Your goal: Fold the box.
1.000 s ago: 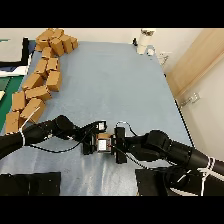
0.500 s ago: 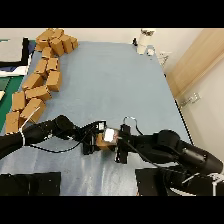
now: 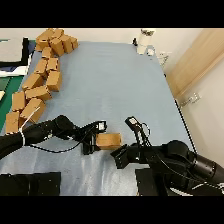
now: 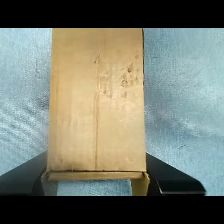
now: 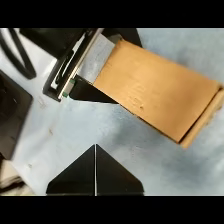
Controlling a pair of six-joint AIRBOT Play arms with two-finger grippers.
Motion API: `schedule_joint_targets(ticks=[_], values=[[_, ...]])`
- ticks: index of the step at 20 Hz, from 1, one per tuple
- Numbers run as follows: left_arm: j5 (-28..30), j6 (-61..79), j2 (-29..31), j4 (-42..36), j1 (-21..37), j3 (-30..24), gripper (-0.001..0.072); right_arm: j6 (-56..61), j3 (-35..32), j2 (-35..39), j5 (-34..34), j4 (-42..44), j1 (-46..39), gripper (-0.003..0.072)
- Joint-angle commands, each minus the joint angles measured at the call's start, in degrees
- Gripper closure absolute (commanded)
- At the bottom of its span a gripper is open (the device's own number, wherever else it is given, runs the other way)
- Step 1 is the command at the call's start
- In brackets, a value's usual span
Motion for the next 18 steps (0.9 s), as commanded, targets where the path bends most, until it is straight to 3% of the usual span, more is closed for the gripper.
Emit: schedule_joint_targets(ticks=[1, 3, 5, 10, 18], values=[[0.02, 0.02, 0.02, 0.02, 0.0, 0.04, 0.0247, 12.59, -4.52, -1.01, 13.55, 6.05, 0.13, 0.0683], [0.02, 0.02, 0.02, 0.02, 0.02, 0.04, 0.0247, 16.57, -4.57, -4.13, 20.59, 6.45, 0.2, 0.0683], [0.02, 0.04, 0.02, 0.02, 0.02, 0.04, 0.0248, 18.82, -4.57, -7.06, 23.47, 6.4, 0.2, 0.0682], [0.02, 0.02, 0.02, 0.02, 0.02, 0.04, 0.0247, 19.32, -4.57, -11.82, 26.53, 6.4, 0.2, 0.0683], [0.02, 0.02, 0.02, 0.02, 0.02, 0.04, 0.0247, 19.28, -4.57, -12.46, 26.84, 6.36, 0.2, 0.0683]])
